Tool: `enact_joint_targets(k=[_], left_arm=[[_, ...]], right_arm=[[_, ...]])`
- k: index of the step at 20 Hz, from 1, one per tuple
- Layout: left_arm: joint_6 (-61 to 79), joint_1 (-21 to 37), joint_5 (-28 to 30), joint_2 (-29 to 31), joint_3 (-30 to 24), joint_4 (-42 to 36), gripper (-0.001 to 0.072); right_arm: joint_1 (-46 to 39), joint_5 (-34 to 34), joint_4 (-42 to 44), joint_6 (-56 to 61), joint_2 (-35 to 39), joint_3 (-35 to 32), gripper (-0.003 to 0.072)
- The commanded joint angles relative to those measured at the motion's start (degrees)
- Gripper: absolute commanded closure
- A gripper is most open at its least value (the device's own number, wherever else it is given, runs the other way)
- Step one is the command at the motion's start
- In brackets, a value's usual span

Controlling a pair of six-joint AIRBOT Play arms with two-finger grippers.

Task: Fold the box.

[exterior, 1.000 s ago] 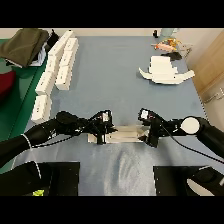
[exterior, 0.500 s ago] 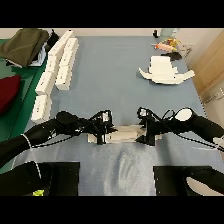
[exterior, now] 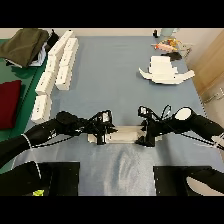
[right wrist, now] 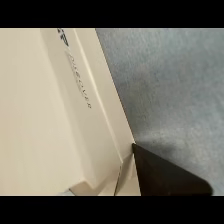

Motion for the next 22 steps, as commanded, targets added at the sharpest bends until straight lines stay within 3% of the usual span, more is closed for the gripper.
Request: enact_joint_targets(k=[1, 4, 9, 22], left_arm=[[0.0, 0.0, 0.2, 0.0, 0.1, 0.0, 0.0694], [0.0, 0.0, 0.2, 0.0, 0.1, 0.0, 0.0694], [0.0, 0.0, 0.2, 0.0, 0.1, 0.0, 0.0694], [0.0, 0.0, 0.1, 0.0, 0.1, 0.0, 0.0694]], right_arm=[[0.1, 0.8, -0.5, 2.3, -0.1, 0.0, -0.0023], [0.1, -2.2, -0.8, 0.4, -0.1, 0.0, -0.0023], [0.1, -3.6, 0.1, -15.4, -0.1, 0.0, -0.0023], [0.2, -3.8, 1.9, -26.0, -0.5, -0.6, -0.0013]])
